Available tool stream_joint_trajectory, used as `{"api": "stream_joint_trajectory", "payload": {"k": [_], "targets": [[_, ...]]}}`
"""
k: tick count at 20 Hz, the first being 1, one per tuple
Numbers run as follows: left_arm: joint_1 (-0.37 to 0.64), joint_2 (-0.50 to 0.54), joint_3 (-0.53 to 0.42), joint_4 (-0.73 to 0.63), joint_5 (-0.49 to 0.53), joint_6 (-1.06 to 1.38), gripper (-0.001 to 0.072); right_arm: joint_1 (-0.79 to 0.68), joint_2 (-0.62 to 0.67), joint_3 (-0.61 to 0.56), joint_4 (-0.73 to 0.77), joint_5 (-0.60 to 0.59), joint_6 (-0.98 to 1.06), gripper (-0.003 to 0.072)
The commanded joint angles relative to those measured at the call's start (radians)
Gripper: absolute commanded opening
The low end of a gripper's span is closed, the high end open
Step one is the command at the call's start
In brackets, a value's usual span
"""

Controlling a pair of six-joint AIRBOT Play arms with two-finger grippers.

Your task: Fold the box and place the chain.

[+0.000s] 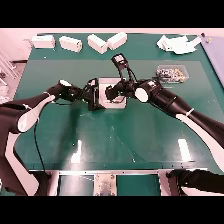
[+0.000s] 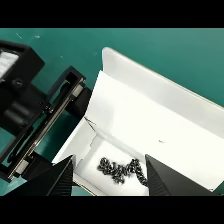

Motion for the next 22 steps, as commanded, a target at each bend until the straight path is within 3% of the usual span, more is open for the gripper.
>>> {"api": "stream_joint_trajectory", "payload": {"k": [1,5,9,14,15,16,22], "targets": [[0.0,0.0,0.001,0.0,0.0,0.0,0.0635,-0.025,-0.004,-0.003,-0.036,0.016,0.006,0.0527],[0.0,0.0,0.001,0.0,0.0,0.0,0.0634,-0.17,0.026,-0.005,-0.045,0.093,0.063,0.0525],[0.0,0.0,0.001,0.0,0.0,0.0,0.0635,-0.388,0.024,-0.073,-0.056,0.053,0.191,0.0523],[0.0,0.0,0.001,0.0,0.0,0.0,0.0634,-0.607,0.015,-0.217,-0.028,-0.217,0.393,0.0526],[0.0,0.0,0.001,0.0,0.0,0.0,0.0635,-0.626,0.003,-0.225,-0.028,-0.251,0.402,0.0538],[0.0,0.0,0.001,0.0,0.0,0.0,0.0635,-0.636,-0.015,-0.224,-0.028,-0.278,0.402,0.0595],[0.0,0.0,0.001,0.0,0.0,0.0,0.0635,-0.648,-0.141,-0.22,-0.028,-0.441,0.402,0.0622]]}}
